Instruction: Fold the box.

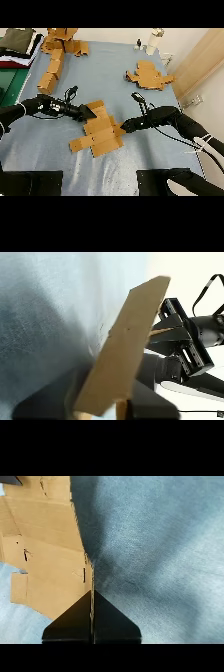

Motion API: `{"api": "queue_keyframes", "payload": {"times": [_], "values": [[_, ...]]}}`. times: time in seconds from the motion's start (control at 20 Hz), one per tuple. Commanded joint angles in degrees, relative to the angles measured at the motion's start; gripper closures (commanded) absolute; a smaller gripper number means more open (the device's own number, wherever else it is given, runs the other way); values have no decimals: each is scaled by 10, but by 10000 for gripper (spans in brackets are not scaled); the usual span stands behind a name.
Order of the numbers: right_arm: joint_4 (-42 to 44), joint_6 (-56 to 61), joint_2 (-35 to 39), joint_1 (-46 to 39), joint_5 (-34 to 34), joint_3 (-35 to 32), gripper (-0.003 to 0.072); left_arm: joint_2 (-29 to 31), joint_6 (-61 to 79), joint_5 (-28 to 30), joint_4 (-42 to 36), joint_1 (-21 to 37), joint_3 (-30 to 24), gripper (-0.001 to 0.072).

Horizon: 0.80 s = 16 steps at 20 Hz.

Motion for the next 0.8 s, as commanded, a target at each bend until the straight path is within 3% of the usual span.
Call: {"api": "queue_keyframes", "payload": {"times": [0.0, 0.15, 0.25, 0.45, 0.5, 0.55, 0.6, 0.65, 0.75], "values": [[0, 1, 0, 1, 2, 0, 687, -1, 6, -4, 11, 0, 0, 416], [0, 1, 1, 1, 2, 0, 687, -1, 10, -5, 11, 0, 1, 427], [0, 0, 0, 1, 2, 0, 687, -1, 21, -4, 13, 0, 0, 597], [0, 1, 0, 1, 4, 0, 686, -1, 40, -5, 13, 0, 1, 626], [0, 0, 1, 1, 6, 0, 683, -1, 50, -8, 12, 0, 1, 696], [0, 1, 1, 0, 8, 0, 597, -1, 53, -12, 12, 0, 3, 696], [-3, 1, 1, -1, 12, 1, 375, -1, 60, -19, 12, 0, 6, 696], [-16, 9, 1, -2, 14, 7, 280, -1, 65, -25, 13, 0, 10, 696], [-57, 54, 1, -14, 12, 36, 280, 3, 66, -33, 45, -2, 26, 697]]}}
